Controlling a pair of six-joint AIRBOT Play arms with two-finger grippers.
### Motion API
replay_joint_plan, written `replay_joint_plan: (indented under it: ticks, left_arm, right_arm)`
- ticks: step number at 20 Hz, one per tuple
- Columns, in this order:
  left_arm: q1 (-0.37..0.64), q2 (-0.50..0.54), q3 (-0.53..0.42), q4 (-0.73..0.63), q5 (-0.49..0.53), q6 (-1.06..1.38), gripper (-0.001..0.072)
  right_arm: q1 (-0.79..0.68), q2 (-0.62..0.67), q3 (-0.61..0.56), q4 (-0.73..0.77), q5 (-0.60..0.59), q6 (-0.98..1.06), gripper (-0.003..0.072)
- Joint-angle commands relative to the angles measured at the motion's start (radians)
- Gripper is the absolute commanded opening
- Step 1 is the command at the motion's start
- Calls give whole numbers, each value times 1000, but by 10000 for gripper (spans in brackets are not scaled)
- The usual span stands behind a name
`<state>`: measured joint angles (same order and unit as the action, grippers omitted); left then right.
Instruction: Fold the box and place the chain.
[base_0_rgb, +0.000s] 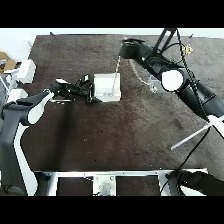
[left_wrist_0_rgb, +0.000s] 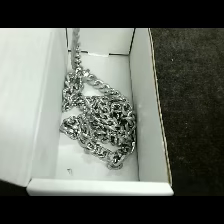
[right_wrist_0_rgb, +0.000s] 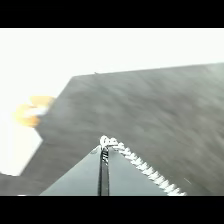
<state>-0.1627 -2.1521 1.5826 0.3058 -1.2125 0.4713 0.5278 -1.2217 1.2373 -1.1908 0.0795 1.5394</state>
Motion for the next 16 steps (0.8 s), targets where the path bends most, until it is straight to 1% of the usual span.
replay_joint_plan:
  ticks: [1, 4, 9, 11, 12, 13, 14, 16]
  left_arm:
    - [-1, 0, 0, 0, 0, 0, 275]
    - [-1, 0, 0, 0, 0, 0, 275]
    - [-1, 0, 0, 0, 0, 0, 275]
    - [-1, 0, 0, 0, 0, 0, 275]
    - [-1, 0, 0, 0, 0, 0, 275]
    - [-1, 0, 0, 0, 0, 0, 275]
    - [-1, 0, 0, 0, 0, 0, 275]
    - [-1, 0, 0, 0, 0, 0, 275]
  right_arm:
    - [76, -4, 39, -37, -11, -2, 1]
    - [76, -57, 14, -36, 42, 14, 1]
    - [80, -182, -58, -35, 132, 116, 1]
    - [79, -209, -98, -37, 155, 133, 2]
    - [76, -214, -116, -41, 150, 133, 50]
    - [69, -214, -127, -55, 145, 133, 240]
    - [56, -214, -130, -79, 148, 133, 266]
    - [17, -203, -130, -101, 178, 133, 266]
